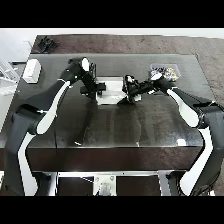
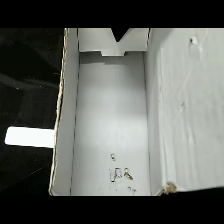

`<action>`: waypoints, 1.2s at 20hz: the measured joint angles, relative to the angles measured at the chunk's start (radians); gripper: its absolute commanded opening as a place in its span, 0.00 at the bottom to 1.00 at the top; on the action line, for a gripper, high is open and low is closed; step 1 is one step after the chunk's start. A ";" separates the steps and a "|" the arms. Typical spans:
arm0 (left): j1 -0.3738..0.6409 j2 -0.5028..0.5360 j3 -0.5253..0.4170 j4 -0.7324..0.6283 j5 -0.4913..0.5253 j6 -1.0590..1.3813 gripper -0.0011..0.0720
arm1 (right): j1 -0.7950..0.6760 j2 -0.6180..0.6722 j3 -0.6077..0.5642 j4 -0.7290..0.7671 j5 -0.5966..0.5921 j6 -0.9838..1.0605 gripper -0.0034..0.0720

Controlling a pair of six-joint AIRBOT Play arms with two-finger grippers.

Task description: Fold the box and place the chain.

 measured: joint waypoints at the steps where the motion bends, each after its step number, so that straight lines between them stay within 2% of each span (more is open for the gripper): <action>1: -0.002 0.000 0.000 0.006 0.000 -0.004 0.57 | 0.000 0.000 0.000 0.000 0.000 0.000 0.80; 2: -0.005 0.000 0.000 0.013 0.000 -0.007 0.56 | 0.000 0.000 0.000 0.000 0.000 0.000 0.80; 3: -0.008 0.000 0.000 0.018 0.000 -0.008 0.33 | 0.000 0.000 0.000 0.000 0.000 0.000 0.80; 4: -0.011 0.000 0.000 0.023 0.001 -0.009 0.18 | 0.000 0.000 0.000 0.000 0.000 0.000 0.80; 12: -0.025 -0.001 0.006 0.060 -0.004 0.018 0.18 | 0.000 0.000 0.000 0.001 0.002 0.000 0.80; 13: -0.027 -0.002 0.008 0.062 -0.004 0.025 0.21 | 0.000 0.000 0.000 0.001 0.002 0.000 0.80; 14: -0.030 -0.002 0.010 0.066 -0.004 0.034 0.39 | 0.000 0.000 0.000 0.000 0.001 0.000 0.80; 15: -0.032 -0.002 0.011 0.074 0.000 0.040 0.46 | 0.001 0.000 0.000 -0.002 -0.002 0.000 0.80; 24: -0.045 -0.002 0.014 0.082 0.000 0.066 0.46 | 0.000 0.000 0.000 -0.001 -0.001 0.000 0.80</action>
